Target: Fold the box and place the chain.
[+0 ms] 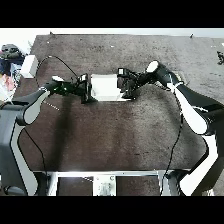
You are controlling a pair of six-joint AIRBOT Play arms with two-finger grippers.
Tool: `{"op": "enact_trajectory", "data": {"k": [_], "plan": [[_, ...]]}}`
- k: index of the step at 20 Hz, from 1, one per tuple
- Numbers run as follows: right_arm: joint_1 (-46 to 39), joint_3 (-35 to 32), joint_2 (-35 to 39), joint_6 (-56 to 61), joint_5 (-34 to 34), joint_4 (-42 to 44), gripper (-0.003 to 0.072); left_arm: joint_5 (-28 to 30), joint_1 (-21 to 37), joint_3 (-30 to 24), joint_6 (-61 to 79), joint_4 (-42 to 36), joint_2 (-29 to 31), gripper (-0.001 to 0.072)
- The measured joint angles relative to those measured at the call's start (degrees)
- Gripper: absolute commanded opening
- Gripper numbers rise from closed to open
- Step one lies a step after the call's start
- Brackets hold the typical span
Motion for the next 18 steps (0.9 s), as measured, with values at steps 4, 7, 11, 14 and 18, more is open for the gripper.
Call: {"op": "enact_trajectory", "data": {"k": [4,7,11,14,18], "plan": [[0.90,0.00,-0.35,0.00,-1.60,0.04,0.0539,0.00,0.00,0.00,0.00,-0.02,0.00,0.0351],[1.18,0.00,-0.46,-0.02,-2.01,1.27,0.0484,0.02,0.00,0.00,0.00,-0.02,0.00,0.0351],[1.33,-0.02,-0.46,-0.02,-1.07,3.23,0.0337,0.00,0.00,0.00,0.00,-0.02,0.00,0.0351],[1.42,-0.02,-0.52,-0.02,0.07,3.93,0.0336,0.00,0.02,0.00,0.00,0.00,0.00,0.0351],[1.42,-0.02,-1.66,-0.70,0.66,5.38,0.0174,0.00,0.04,0.00,0.00,0.00,0.00,0.0351]]}}
